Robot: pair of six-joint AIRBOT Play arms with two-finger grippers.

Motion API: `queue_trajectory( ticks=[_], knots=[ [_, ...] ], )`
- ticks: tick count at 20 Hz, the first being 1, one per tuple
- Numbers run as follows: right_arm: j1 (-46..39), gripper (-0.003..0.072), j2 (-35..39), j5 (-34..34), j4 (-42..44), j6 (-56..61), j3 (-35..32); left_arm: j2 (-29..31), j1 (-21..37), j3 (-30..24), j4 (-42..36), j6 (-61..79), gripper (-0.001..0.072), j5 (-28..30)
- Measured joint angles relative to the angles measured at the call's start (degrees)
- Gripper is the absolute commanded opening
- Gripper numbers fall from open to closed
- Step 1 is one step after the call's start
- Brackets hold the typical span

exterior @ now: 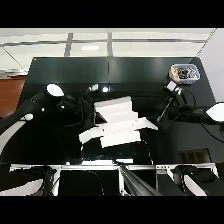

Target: Fold the box and place the chain.

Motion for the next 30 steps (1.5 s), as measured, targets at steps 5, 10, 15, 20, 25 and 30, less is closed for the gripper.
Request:
queue_trajectory(
  ticks=[5, 10, 15, 20, 25, 30],
  knots=[
    [5.5, 0.0704, 0.0, 0.6, -4.4, -5.4, -3.0, -1.0, -4.9, -1.9, 0.1, 10.9, 0.0025, 12.3],
    [11.1, 0.0704, -0.5, -2.6, -5.6, -9.9, -7.2, -4.8, -6.1, -1.6, 1.1, 12.5, 0.0025, 16.0],
    [12.6, 0.0704, -3.3, -4.7, -6.2, -12.8, -9.0, -6.4, -6.5, -0.9, 2.2, 12.7, 0.0025, 17.1],
    [13.2, 0.0704, -7.2, -4.8, -6.2, -17.5, -9.5, -6.7, -6.6, -0.8, 4.1, 12.7, 0.0025, 17.3],
    [17.4, 0.0704, -10.2, -5.3, -5.4, -19.8, -9.6, -6.7, -6.6, -0.7, 4.5, 12.8, 0.0025, 17.5],
    [20.9, 0.0704, -11.0, -10.6, -3.0, -20.3, -9.9, -6.7, -6.6, -0.7, 4.6, 12.8, 0.0025, 17.5]
  ],
)
